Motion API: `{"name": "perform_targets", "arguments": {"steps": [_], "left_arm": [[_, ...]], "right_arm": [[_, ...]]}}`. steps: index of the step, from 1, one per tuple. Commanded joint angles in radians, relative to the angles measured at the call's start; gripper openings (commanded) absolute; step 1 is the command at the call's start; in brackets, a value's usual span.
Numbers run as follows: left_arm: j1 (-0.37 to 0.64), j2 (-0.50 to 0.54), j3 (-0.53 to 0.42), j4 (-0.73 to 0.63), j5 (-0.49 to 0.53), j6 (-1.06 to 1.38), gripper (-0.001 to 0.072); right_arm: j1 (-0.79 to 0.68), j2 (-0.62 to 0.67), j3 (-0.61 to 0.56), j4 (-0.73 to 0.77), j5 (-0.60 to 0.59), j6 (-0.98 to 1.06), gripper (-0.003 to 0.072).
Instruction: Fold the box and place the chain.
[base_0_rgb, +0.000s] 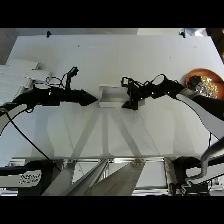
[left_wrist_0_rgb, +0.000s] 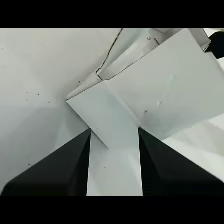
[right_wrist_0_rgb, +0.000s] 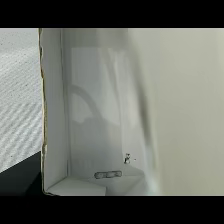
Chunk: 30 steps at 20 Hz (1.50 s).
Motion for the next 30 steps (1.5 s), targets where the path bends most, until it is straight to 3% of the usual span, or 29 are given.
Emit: {"name": "perform_targets", "arguments": {"steps": [1, 7, 9, 16, 27, 30], "left_arm": [[0.010, 0.025, 0.000, 0.008, 0.022, -0.021, 0.0350], [0.008, 0.016, 0.000, 0.008, -0.008, -0.021, 0.0353], [0.000, 0.003, 0.000, 0.001, -0.008, -0.022, 0.0427], [-0.029, -0.037, 0.000, -0.129, -0.006, -0.050, 0.0431], [-0.143, -0.033, 0.002, -0.080, 0.218, -0.083, 0.0446], [-0.158, -0.006, 0.003, 0.085, 0.267, -0.175, 0.0441]], "right_arm": [[0.001, 0.000, 0.000, 0.000, 0.000, 0.000, 0.0473], [0.001, 0.000, 0.000, 0.000, 0.000, 0.000, 0.0473], [0.001, 0.000, 0.000, 0.000, 0.000, 0.000, 0.0473], [0.001, 0.000, 0.000, 0.000, 0.000, 0.000, 0.0473], [0.001, 0.000, 0.000, 0.000, 0.000, 0.000, 0.0473], [0.001, 0.000, 0.000, 0.000, 0.000, 0.000, 0.0473]]}}
